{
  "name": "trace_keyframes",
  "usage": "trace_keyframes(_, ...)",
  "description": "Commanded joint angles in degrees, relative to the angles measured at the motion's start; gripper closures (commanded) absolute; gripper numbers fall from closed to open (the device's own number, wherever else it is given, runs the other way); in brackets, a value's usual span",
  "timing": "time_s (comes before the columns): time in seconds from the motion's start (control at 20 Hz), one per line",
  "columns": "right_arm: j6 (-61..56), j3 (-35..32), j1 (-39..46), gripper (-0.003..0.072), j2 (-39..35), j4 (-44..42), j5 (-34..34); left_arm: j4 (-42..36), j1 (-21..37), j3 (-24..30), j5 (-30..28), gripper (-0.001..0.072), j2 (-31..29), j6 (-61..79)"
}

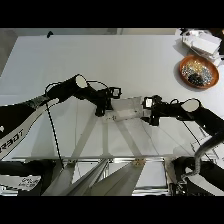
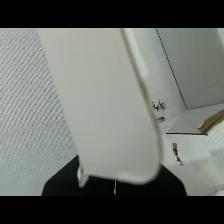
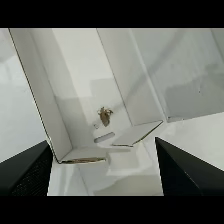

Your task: Fold the box and place the chain.

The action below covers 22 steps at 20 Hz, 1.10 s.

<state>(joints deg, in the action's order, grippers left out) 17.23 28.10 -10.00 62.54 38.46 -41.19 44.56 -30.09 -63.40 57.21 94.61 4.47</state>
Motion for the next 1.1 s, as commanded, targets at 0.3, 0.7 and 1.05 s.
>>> trace_keyframes(0.3, 6.32, 0.63, 0.5, -0.0008, 3.08, -4.48, -0.85, 0.02, -0.02, -0.04, 0.07, 0.0697, 0.02, 0.02)
trace_keyframes(0.7, 8.79, 2.67, 0.48, -0.0009, 6.34, -6.34, -2.64, 0.02, -0.02, -0.04, 0.04, 0.0697, 0.02, 0.02)
trace_keyframes(1.05, 5.11, 2.67, 0.48, -0.0009, 6.38, -2.67, -5.95, 0.02, -0.02, -0.04, 0.04, 0.0697, 0.02, 0.02)
